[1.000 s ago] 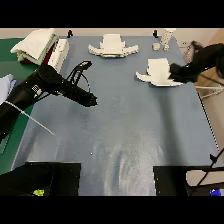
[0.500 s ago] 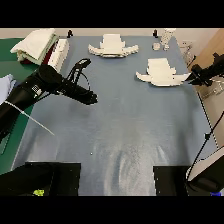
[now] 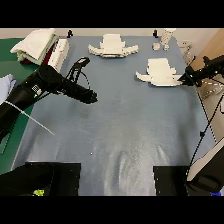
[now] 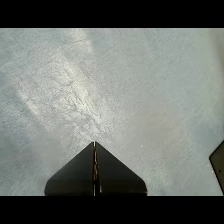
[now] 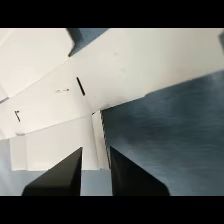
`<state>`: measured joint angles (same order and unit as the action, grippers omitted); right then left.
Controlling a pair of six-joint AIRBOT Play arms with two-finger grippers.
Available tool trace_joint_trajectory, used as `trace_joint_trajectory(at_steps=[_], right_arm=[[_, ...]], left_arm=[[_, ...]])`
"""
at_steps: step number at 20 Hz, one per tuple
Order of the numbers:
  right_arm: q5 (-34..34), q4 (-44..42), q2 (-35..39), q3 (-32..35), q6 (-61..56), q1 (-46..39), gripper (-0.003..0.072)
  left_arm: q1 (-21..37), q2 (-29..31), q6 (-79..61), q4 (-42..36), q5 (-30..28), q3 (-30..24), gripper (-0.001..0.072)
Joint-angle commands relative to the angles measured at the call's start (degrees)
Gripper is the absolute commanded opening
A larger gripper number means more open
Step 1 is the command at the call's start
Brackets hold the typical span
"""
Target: Fold the box.
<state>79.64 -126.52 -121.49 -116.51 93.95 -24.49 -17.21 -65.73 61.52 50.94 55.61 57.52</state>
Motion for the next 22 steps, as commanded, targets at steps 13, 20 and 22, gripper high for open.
trace_joint_trajectory(at_steps=[13, 20, 22], right_arm=[[6.9, -7.4, 16.8, 24.5, 6.5, 14.4, -0.0003], [-8.8, -7.4, 44.4, 63.5, 2.7, 29.6, -0.0003], [-12.6, -7.3, 51.5, 72.0, -0.1, 33.6, -0.0003]], left_arm=[[1.4, 0.0, 10.4, 0.2, 3.2, 0.0, 0.0015], [4.7, 0.7, 4.9, -0.2, 14.4, -0.7, 0.0014], [4.7, 3.6, 4.9, -0.2, 15.4, -3.8, 0.0014]])
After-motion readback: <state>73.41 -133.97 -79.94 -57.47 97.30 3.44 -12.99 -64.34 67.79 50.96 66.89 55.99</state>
